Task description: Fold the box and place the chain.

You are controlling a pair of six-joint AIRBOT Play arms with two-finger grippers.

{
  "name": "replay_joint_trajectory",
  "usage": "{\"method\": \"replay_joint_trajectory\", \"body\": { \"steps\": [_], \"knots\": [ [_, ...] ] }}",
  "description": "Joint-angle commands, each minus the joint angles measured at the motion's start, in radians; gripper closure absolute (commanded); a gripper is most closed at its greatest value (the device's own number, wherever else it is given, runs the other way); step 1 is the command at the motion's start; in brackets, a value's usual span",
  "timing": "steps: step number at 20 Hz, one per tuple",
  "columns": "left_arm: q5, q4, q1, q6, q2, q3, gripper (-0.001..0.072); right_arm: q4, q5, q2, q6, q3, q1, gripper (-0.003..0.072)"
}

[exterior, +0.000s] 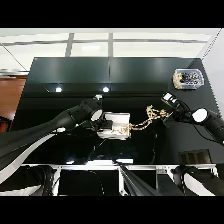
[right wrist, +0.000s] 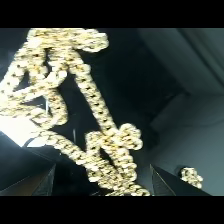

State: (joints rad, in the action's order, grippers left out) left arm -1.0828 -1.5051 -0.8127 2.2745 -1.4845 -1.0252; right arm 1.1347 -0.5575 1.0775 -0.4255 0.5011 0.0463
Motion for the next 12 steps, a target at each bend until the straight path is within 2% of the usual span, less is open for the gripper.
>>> {"method": "replay_joint_trajectory", "body": {
  "steps": [1,6,7,9,10,11,12],
  "knots": [
    [0.0,0.0,0.0,0.0,0.0,0.0,0.0679,-0.033,0.039,0.019,0.016,-0.002,0.039,-0.0028],
    [0.0,0.0,0.0,0.0,0.0,0.0,0.0679,-0.122,0.018,0.024,0.003,-0.002,0.095,-0.0027],
    [0.001,0.0,0.0,0.0,0.0,0.0,0.0678,-0.123,0.0,0.034,0.003,-0.002,0.095,0.0012],
    [0.0,0.0,0.0,0.0,0.0,0.0,0.0678,-0.146,-0.02,0.06,0.002,-0.002,0.095,0.0014],
    [-0.001,0.0,0.0,0.0,0.0,0.0,0.0678,-0.17,-0.019,0.066,0.003,-0.002,0.095,0.0134],
    [0.0,0.0,0.0,0.0,0.0,0.0,0.0678,-0.191,-0.018,0.067,0.003,-0.002,0.095,0.0223],
    [0.0,0.0,0.0,0.0,0.0,0.0,0.0678,-0.201,-0.02,0.067,0.002,-0.001,0.095,0.041]
  ]
}}
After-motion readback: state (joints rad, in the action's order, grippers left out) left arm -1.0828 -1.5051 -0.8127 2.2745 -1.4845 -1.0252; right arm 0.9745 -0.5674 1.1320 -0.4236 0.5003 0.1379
